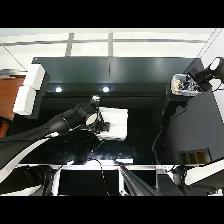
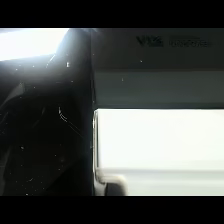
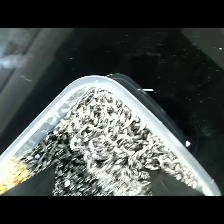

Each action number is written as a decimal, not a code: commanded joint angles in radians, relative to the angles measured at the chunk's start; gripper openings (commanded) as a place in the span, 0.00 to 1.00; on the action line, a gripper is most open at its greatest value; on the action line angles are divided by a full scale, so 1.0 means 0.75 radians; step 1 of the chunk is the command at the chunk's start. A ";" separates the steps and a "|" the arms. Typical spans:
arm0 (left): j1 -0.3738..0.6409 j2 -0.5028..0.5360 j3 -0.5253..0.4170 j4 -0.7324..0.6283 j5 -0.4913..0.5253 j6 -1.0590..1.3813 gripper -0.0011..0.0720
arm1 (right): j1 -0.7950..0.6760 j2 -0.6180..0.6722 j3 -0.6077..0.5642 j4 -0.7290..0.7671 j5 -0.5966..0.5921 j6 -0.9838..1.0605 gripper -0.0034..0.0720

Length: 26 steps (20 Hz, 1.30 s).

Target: Fold the box and place the chain.

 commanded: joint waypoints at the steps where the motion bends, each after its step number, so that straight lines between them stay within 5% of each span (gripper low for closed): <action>1: 0.001 -0.001 0.001 0.000 0.001 0.001 0.06 | -0.002 -0.019 0.002 -0.005 -0.001 0.007 0.77; 2: 0.001 -0.001 0.001 0.000 0.000 0.001 0.06 | -0.002 -0.019 0.003 -0.005 -0.004 0.007 0.74; 5: 0.001 -0.001 0.001 0.000 0.000 0.001 0.06 | -0.004 -0.018 0.028 -0.005 0.013 -0.040 0.24; 7: 0.001 -0.001 0.001 -0.001 0.001 0.001 0.06 | -0.004 -0.017 0.058 -0.004 0.035 -0.108 0.09; 17: 0.001 -0.001 0.001 -0.001 0.000 0.001 0.06 | -0.004 0.080 0.218 0.042 0.244 -0.519 0.08; 26: 0.001 -0.001 0.001 -0.001 0.000 0.001 0.06 | 0.017 0.641 0.218 0.485 0.316 -1.015 0.08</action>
